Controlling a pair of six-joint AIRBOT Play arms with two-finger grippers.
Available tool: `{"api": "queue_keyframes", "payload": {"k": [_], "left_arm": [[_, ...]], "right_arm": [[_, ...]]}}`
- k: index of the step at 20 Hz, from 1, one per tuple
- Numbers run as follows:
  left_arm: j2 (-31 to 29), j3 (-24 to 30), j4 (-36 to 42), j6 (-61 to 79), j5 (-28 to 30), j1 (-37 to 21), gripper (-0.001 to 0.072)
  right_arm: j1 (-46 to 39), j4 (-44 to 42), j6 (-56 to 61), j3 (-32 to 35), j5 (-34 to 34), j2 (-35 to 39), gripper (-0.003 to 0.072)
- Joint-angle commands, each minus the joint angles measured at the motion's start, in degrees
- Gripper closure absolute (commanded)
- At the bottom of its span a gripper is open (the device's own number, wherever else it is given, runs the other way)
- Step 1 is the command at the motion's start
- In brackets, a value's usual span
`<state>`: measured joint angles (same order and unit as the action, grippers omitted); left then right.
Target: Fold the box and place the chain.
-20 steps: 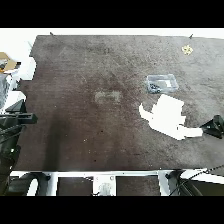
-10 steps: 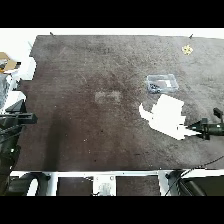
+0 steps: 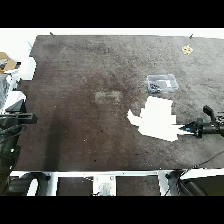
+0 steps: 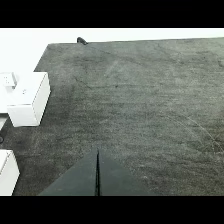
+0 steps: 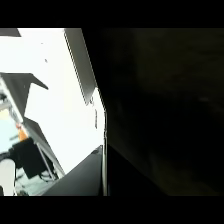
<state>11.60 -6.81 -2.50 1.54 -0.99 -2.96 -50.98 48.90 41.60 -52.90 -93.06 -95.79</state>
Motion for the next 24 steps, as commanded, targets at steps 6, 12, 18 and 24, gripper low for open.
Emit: {"api": "queue_keyframes", "payload": {"k": [6,12,18,24], "left_arm": [[0.0,0.0,0.0,0.0,0.1,-0.1,0.0702],[0.0,0.0,0.0,0.0,-0.9,-0.1,0.0702],[0.0,-0.2,0.0,0.7,-10.1,-0.1,0.0552],[4.1,-6.3,0.0,0.9,-24.2,-0.1,0.0171]], "right_arm": [[24.3,-13.7,0.2,6.3,8.5,4.8,0.0685],[43.6,-34.8,-6.2,3.9,26.6,6.3,0.0685],[54.6,-39.9,-19.4,-0.3,40.5,6.2,0.0685],[56.3,-42.3,-29.2,3.5,47.8,5.7,0.0685]]}}
